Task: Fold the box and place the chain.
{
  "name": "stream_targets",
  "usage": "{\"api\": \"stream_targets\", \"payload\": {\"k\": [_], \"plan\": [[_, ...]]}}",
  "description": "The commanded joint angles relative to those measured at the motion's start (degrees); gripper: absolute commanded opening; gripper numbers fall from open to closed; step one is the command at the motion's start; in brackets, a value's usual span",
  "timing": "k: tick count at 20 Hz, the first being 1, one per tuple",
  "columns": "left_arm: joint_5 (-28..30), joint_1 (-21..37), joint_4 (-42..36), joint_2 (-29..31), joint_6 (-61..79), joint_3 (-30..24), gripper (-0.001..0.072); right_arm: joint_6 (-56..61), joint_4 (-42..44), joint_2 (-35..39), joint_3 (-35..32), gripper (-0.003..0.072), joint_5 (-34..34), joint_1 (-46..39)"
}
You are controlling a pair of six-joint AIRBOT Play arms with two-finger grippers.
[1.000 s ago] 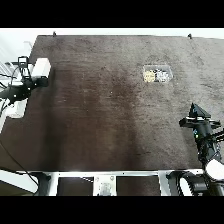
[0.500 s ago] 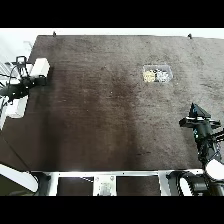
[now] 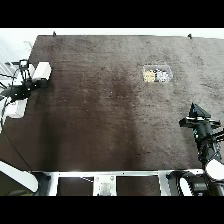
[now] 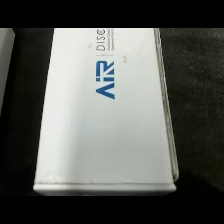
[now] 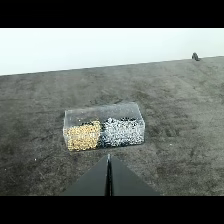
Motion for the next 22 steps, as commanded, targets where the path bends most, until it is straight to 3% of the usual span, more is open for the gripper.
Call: {"api": "stream_targets", "payload": {"k": [1, 2, 3, 10, 15, 19, 20, 21, 22], "plan": [[-0.39, -0.02, -1.73, -0.09, -0.02, 0.04, 0.0316, 0.02, 0.0, -0.02, -0.04, 0.0009, 0.02, 0.04], [0.04, 0.0, -2.16, -0.09, -0.17, 0.04, 0.0406, 0.02, 0.0, -0.02, -0.04, 0.0009, 0.02, 0.04], [1.22, 0.0, -2.16, -0.09, -1.18, 0.04, 0.0719, 0.02, 0.0, -0.02, -0.04, 0.0009, 0.02, 0.04], [0.5, 0.11, -1.36, 0.94, -1.92, 0.02, 0.072, 0.02, 0.0, -0.02, -0.04, 0.0009, 0.02, 0.04], [-3.17, 0.11, 0.68, 4.81, -1.97, -0.02, 0.072, 0.02, 0.0, -0.02, -0.04, 0.0009, 0.02, 0.04], [-6.16, 0.13, 7.02, 10.32, -3.37, -0.15, 0.072, 0.02, 0.0, -0.02, -0.04, 0.0009, 0.02, 0.04], [-6.84, 0.11, 8.04, 11.87, -3.67, -0.15, 0.0717, 0.02, 0.0, -0.02, -0.04, 0.0009, 0.02, 0.04], [-8.55, 0.11, 8.11, 13.81, -3.72, -0.15, 0.0608, 0.02, 0.0, -0.02, -0.04, 0.0009, 0.02, 0.04], [-11.67, 0.11, 8.66, 15.91, -3.63, -0.15, 0.0282, 0.02, 0.0, -0.02, -0.04, 0.0009, 0.02, 0.04]]}}
